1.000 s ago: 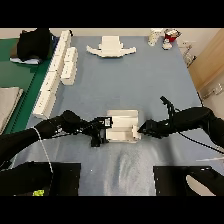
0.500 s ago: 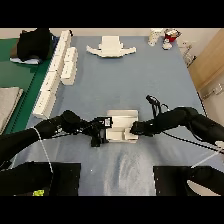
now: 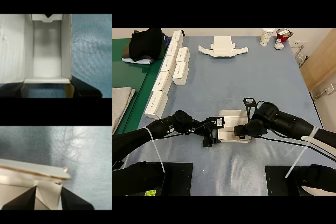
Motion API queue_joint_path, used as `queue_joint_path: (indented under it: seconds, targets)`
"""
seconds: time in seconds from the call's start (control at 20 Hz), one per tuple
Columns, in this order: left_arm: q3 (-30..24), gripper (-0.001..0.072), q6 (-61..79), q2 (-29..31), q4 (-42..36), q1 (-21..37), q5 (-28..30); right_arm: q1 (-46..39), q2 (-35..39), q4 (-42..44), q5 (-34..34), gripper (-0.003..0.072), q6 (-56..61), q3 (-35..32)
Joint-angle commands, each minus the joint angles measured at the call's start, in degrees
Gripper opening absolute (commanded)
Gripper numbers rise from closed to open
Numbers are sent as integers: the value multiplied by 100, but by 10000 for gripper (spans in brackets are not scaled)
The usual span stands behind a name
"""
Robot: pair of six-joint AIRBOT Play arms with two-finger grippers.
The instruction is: Fold the box.
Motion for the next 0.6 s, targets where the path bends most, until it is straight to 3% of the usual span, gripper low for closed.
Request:
queue_joint_path:
  seconds: [0.0, 0.1, 0.2, 0.25, 0.3, 0.55]
  targets:
    - [4, 520, 2, 0, 2, 7, 2, 256, -356, -293, -153, 379, 662, 140]
    - [4, 520, 2, 0, 2, 7, 2, 262, -415, -297, -153, 345, 776, 142]
    - [4, 520, 2, 0, 2, 7, 2, 262, -417, -295, -166, 182, 855, 144]
    - [4, 520, 2, 0, 2, 7, 2, 264, -417, -297, -177, 44, 855, 144]
    - [4, 520, 2, 0, 2, 7, 2, 267, -417, -297, -190, 4, 855, 144]
    - [4, 520, 2, 0, 2, 7, 2, 269, -417, -251, -192, 3, 896, 144]
